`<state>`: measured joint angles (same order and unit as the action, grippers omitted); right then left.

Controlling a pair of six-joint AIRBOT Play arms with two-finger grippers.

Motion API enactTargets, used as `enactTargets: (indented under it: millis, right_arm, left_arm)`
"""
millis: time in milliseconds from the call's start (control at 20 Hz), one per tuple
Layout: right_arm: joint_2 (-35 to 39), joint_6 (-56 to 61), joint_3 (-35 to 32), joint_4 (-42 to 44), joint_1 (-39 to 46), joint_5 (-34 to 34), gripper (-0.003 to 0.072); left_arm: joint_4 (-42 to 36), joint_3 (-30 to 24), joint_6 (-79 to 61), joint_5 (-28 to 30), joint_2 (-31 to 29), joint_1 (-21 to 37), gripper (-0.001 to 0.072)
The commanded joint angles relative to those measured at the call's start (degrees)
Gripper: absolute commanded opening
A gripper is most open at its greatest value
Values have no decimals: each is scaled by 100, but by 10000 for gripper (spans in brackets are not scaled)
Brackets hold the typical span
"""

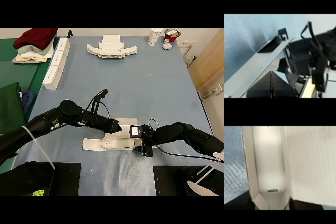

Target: Fold the box.

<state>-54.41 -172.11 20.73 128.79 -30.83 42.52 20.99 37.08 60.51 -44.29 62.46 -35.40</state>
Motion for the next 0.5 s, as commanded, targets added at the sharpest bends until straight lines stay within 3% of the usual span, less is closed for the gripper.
enactTargets:
  millis: [0,450]
  right_arm:
    - [-2,0,2,0,2,-2,472]
    - [-2,0,2,0,2,-2,472]
  left_arm:
    - [-42,181,109,114,525,149,13]
    - [-37,197,208,74,1274,151,13]
